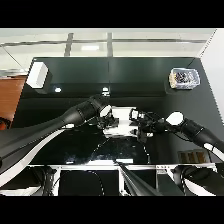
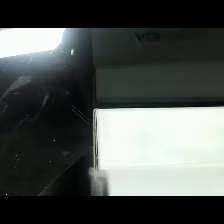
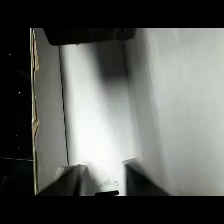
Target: Fold the box and place the chain.
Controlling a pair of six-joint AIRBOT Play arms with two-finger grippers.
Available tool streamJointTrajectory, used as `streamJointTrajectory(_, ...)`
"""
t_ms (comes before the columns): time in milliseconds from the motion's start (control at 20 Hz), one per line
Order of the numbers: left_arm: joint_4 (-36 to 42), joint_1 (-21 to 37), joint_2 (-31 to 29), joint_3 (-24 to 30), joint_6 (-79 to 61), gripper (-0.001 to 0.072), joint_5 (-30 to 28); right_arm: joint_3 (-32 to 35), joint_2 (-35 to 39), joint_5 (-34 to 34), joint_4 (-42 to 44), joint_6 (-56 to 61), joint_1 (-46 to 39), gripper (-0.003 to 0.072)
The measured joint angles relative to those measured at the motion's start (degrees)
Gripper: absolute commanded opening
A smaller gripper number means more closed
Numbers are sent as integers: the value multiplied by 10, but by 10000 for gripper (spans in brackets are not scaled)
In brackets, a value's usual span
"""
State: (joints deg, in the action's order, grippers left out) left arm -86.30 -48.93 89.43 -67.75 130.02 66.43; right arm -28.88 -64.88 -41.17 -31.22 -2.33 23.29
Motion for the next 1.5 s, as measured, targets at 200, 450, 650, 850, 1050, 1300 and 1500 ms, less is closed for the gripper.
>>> streamJointTrajectory(200,8,0,0,0,-1,23,-1,0,-1,0,6,23,-1,14)
streamJointTrajectory(450,13,1,0,0,34,23,0,-31,20,-40,-12,194,-44,13)
streamJointTrajectory(650,17,1,0,0,53,24,4,-79,42,-149,-72,368,-167,14)
streamJointTrajectory(850,16,1,0,0,62,24,2,-68,47,-186,-137,546,-315,13)
streamJointTrajectory(1050,16,1,0,0,64,25,2,-13,25,-178,-141,657,-372,14)
streamJointTrajectory(1300,16,1,0,0,66,25,1,15,-45,-189,-86,667,-306,14)
streamJointTrajectory(1500,15,1,0,0,66,24,0,10,-76,-175,-10,623,-242,14)
